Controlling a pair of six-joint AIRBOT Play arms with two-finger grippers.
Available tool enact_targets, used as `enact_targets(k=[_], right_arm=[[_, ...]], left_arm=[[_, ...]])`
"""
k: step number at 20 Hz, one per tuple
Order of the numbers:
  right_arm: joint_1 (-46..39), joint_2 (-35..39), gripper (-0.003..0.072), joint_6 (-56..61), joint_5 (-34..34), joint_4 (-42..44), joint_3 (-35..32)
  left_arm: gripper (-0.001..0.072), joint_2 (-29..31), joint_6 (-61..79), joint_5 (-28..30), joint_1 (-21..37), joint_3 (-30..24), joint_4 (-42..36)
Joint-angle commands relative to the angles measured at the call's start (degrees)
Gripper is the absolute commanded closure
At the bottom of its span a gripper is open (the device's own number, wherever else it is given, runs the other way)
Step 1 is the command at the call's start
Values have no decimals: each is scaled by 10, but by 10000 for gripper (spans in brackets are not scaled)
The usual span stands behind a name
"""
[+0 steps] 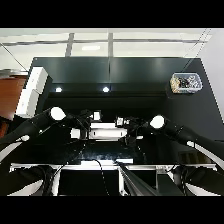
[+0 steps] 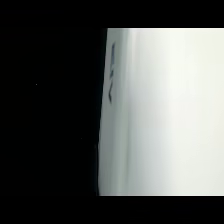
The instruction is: Fold the box and place the chain.
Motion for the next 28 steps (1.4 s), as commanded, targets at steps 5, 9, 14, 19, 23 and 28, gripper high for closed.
enact_targets(k=[5,9,14,19,23,28], right_arm=[[0,0,280,0,0,-1,0],[0,0,280,0,0,-1,0],[0,0,280,0,0,-1,0],[0,0,280,0,0,-1,0],[0,0,280,0,0,-1,0],[0,0,279,0,0,-1,0]], left_arm=[[520,0,0,3,0,0,0],[359,15,-5,3,1,0,0],[59,76,-71,0,25,1,54],[62,183,-151,-41,76,1,78],[307,250,-284,-177,120,1,78],[681,263,-362,-290,111,-23,-27]])
